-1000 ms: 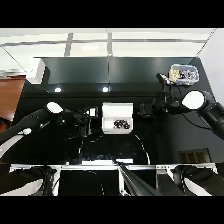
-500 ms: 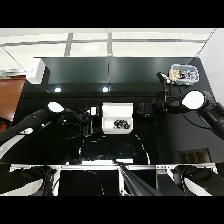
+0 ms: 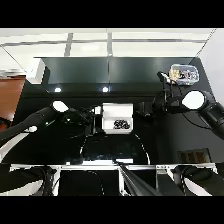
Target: Fold the box and place the chain.
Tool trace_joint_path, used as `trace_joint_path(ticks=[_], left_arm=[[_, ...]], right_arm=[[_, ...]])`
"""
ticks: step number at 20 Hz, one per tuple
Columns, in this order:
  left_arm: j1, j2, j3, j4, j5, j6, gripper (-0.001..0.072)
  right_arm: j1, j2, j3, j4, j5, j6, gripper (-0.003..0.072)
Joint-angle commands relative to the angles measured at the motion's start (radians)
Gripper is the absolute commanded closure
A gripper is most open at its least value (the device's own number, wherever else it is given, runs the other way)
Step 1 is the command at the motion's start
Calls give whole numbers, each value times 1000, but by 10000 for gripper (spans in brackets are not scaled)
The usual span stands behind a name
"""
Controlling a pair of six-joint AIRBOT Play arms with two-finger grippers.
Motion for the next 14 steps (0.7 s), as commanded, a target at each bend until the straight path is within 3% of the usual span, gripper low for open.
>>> trace_joint_path(ticks=[1, 2, 3, 4, 5, 10, 14], left_arm=[[-30, -3, 5, 33, 53, -41, 194], [-33, -3, 5, 33, 60, -43, 295], [-33, -3, 5, 32, 60, -43, 313], [-33, -3, 5, 32, 60, -43, 313], [-33, -3, 5, 32, 60, -43, 312], [-33, -3, 5, 32, 60, -43, 313], [-33, -3, 5, 32, 60, -43, 313]], right_arm=[[-1, 0, 0, 0, -31, 0, 414], [-1, 0, 0, 0, -39, 0, 412], [-1, 0, 0, 0, -54, 0, 375], [-1, 0, 0, 0, -75, -1, 112], [-4, 0, 0, 0, -118, -7, 58], [-40, -67, 14, 101, -333, -98, 55], [-16, -215, 58, 192, -266, -257, 54]])
